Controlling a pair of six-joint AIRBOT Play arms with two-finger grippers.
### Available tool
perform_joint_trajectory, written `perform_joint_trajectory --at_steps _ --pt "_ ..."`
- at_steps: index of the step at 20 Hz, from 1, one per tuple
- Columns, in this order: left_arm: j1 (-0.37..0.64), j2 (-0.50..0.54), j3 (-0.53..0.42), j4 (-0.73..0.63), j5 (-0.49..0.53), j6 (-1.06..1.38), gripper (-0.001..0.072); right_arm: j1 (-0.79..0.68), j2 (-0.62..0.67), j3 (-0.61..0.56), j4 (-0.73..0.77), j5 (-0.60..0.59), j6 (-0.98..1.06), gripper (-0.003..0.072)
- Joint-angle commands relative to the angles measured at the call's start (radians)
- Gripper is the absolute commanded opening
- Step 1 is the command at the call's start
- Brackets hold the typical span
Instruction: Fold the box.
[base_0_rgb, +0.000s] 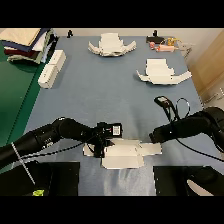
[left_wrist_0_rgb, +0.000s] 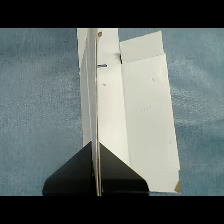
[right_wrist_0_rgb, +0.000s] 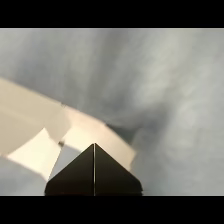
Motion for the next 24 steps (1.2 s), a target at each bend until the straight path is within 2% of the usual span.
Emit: perform_joint_trajectory --at_steps 1,4,7,8,9,11,12,14,17,21,24 --pt "0.0 0.0 -0.001 0.002 -0.001 0.0 0.0014 0.133 0.04 -0.028 0.055 -0.128 0.048 0.0004" --pt "0.0 0.0 -0.001 0.002 -0.001 0.0 0.0014 0.385 0.117 -0.042 0.04 -0.124 0.172 0.0004" --pt "0.0 0.0 -0.001 0.002 -0.001 0.0 0.0014 0.69 0.182 -0.043 -0.059 -0.095 0.3 0.0004" --pt "0.0 0.0 -0.001 0.002 -0.002 0.0 0.0014 0.779 0.186 -0.043 -0.103 -0.076 0.303 0.0006" --pt "0.0 0.0 -0.001 0.002 -0.001 0.0 0.0014 0.862 0.181 -0.045 -0.145 -0.045 0.257 0.0046" --pt "0.0 -0.001 -0.001 0.002 -0.001 0.0 0.0014 0.968 0.129 -0.056 -0.244 0.036 0.1 0.0537" --pt "0.001 -0.001 -0.001 0.002 0.002 0.0 0.0014 0.995 0.089 -0.059 -0.294 0.058 0.049 0.0566" --pt "0.001 0.0 -0.001 0.002 0.009 0.0 0.0014 1.017 -0.012 -0.06 -0.344 0.089 -0.053 0.0588" --pt "-0.001 0.0 -0.001 0.002 0.009 0.0 0.0014 1.018 -0.166 -0.06 -0.396 0.192 -0.068 0.0584" --pt "-0.001 0.0 -0.001 0.002 0.008 0.0 0.0014 1.017 -0.277 -0.06 -0.605 0.303 0.114 0.0582" --pt "-0.001 0.0 -0.001 0.002 0.01 0.0 0.0014 1.017 -0.262 -0.052 -0.706 0.267 0.315 0.0581"
